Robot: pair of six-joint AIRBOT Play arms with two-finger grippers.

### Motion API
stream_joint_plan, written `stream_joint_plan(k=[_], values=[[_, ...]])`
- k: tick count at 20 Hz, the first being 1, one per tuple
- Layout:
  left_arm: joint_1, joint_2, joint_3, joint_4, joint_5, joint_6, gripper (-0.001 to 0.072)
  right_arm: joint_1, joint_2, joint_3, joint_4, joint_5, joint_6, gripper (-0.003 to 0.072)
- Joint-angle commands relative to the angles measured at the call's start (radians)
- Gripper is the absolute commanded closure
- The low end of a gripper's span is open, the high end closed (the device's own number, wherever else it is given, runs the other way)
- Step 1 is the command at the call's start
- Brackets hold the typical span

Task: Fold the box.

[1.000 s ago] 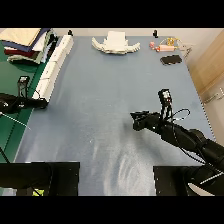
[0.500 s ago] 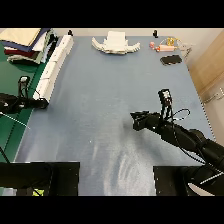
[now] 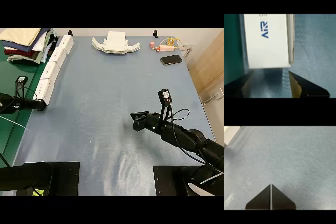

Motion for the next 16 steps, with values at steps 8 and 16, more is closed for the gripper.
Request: stream_joint_plan(k=[8, 16], values=[[-0.072, 0.406, 0.037, 0.220, -0.417, -0.345, 0.0697, -0.080, -0.140, 0.152, -0.011, -0.243, 0.000, 0.0682], [-0.605, 0.102, 0.409, 0.218, -0.487, -0.629, 0.0696, -0.110, -0.612, 0.770, -0.307, -0.717, 0.183, 0.0682]])
